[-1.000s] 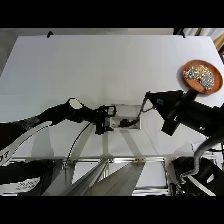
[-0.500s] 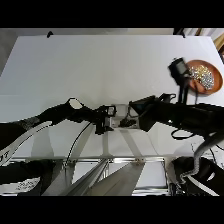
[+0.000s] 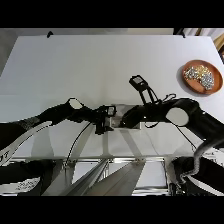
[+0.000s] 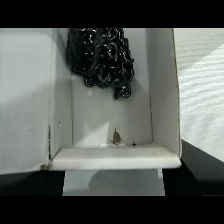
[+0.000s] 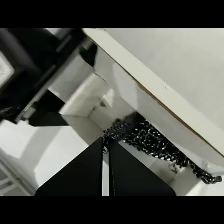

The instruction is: Fold the box and place the chain.

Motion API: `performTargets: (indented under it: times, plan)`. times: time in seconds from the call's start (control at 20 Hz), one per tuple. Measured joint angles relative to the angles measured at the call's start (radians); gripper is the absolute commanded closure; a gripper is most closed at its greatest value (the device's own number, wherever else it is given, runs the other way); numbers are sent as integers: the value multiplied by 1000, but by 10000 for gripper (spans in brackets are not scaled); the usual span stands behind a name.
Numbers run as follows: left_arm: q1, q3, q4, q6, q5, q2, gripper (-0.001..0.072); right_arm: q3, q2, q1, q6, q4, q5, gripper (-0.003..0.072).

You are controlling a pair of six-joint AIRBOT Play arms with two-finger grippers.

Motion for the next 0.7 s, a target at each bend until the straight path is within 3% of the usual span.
performTargets:
  times: [0.3, 0.45, 0.7]
  plan:
    - [0, 0, 0, 0, 0, 0, 456, 0, -134, 32, 0, -12, -4, 668]
    - [0, 0, 0, 0, 0, 0, 456, 0, -155, 45, 0, -17, -26, 461]
    - [0, 0, 0, 0, 0, 0, 456, 0, -134, 50, 4, -24, -47, 462]
